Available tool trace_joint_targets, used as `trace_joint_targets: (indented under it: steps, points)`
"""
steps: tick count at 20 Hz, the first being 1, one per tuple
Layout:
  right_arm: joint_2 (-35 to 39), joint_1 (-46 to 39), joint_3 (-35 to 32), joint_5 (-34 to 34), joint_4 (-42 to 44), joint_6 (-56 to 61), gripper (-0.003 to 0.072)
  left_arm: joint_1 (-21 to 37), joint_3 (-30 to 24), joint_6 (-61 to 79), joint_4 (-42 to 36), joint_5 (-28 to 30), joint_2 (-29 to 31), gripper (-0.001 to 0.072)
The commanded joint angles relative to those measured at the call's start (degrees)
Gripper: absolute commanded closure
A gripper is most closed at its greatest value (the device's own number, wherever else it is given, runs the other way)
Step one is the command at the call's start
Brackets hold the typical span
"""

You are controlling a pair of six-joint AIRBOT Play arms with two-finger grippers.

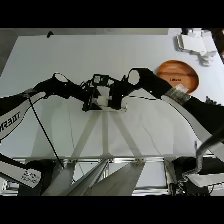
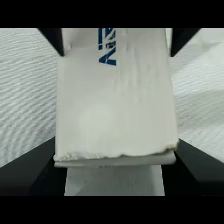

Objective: Fold the box and place the chain.

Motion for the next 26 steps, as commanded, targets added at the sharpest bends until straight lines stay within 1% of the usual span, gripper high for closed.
trace_joint_targets:
  steps: [1, 3, 4, 5, 6, 7, 9, 11, 12, 14, 16, 22, 26]
  points:
    - [2.14, -0.02, -0.2, -2.12, 0.57, -0.02, 0.0131, 0.02, -0.02, 0.0, -0.13, 0.22, 0.02, 0.0501]
    - [3.82, 0.0, -0.2, -2.1, 0.66, 0.02, 0.0138, 0.02, -0.02, 0.0, -0.13, 0.22, 0.02, 0.0501]
    - [4.52, -0.02, -0.2, -1.99, 1.14, 0.26, 0.0173, 0.02, -0.02, 0.0, -0.13, 0.22, 0.02, 0.0501]
    - [4.87, -0.07, -0.2, -2.01, 2.05, 2.8, 0.0252, 0.02, -0.02, 0.0, -0.13, 0.22, 0.02, 0.0501]
    - [4.85, -0.39, -0.22, -2.14, 3.89, 6.97, 0.048, 0.02, -0.02, 0.0, -0.13, 0.22, 0.04, 0.0501]
    - [4.68, -0.92, -0.48, -2.54, 6.88, 11.13, 0.0678, 0.02, -0.02, 0.0, -0.13, 0.22, 0.02, 0.0502]
    - [4.24, -2.69, -3.19, -6.27, 16.98, 18.51, 0.0675, 0.02, -0.02, 0.0, -0.13, 0.22, 0.02, 0.0502]
    - [4.24, -3.65, -8.17, -11.45, 23.56, 19.58, 0.0675, 0.02, -0.02, 0.0, -0.13, 0.22, 0.02, 0.0502]
    - [4.24, -3.63, -10.64, -13.53, 25.29, 19.8, 0.0675, 0.02, -0.02, 0.0, -0.13, 0.22, 0.02, 0.0502]
    - [4.11, -3.15, -15.15, -16.5, 26.21, 20.96, 0.0675, 0.02, -0.02, 0.0, -0.13, 0.22, 0.02, 0.0502]
    - [3.37, -3.1, -17.88, -17.7, 26.16, 21.0, 0.0675, 0.02, -0.02, 0.0, -0.13, 0.22, 0.02, 0.0501]
    - [3.21, -3.1, -18.16, -19.37, 26.03, 21.0, 0.0676, 0.02, -0.02, 0.0, -0.13, 0.22, 0.02, 0.0502]
    - [6.36, -4.02, -18.18, -20.79, 25.99, 20.79, 0.0676, 0.02, -0.02, 0.0, -0.13, 0.22, 0.02, 0.0502]
